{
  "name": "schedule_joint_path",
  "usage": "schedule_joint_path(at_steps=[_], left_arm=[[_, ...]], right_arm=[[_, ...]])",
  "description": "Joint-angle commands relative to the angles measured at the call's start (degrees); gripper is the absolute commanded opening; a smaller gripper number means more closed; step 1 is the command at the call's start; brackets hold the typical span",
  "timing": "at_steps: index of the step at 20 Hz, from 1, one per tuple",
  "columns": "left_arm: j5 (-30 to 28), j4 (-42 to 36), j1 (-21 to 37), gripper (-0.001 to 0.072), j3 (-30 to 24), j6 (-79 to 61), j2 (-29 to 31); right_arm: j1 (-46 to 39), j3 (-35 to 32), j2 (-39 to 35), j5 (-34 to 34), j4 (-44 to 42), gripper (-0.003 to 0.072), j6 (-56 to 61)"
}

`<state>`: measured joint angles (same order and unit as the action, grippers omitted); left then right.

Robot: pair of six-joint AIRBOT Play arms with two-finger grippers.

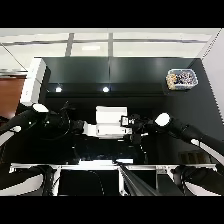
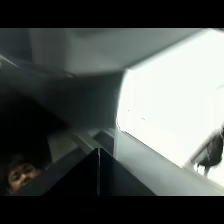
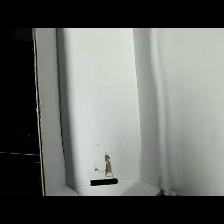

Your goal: Fold the box and place the chain.

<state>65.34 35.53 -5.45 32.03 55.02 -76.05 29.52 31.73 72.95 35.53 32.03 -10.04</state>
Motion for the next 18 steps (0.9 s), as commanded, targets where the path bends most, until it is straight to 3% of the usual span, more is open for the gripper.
schedule_joint_path(at_steps=[1,2,3,4,11,18], left_arm=[[3.61,-1.64,-0.48,0.0253,2.10,-5.31,-0.13],[3.87,-1.20,-0.48,0.0483,2.71,-5.27,-0.13],[4.13,-0.96,-0.48,0.0656,3.15,-5.14,-0.13],[4.37,-1.03,-0.48,0.0710,3.45,-5.05,-0.13],[5.33,-0.83,-6.23,0.0701,4.22,-1.44,-0.02],[0.42,0.90,-10.27,0.0671,9.22,6.84,0.13]], right_arm=[[0.04,-0.02,0.04,0.02,-0.02,0.0405,0.00],[0.04,-0.02,0.04,0.02,-0.02,0.0405,-0.02],[0.04,-0.02,0.04,0.02,-0.02,0.0405,0.00],[0.04,-0.02,0.04,0.02,-0.02,0.0405,-0.02],[0.04,-0.02,0.04,0.02,-0.02,0.0405,0.00],[0.04,-0.02,0.04,0.02,-0.02,0.0405,0.00]])
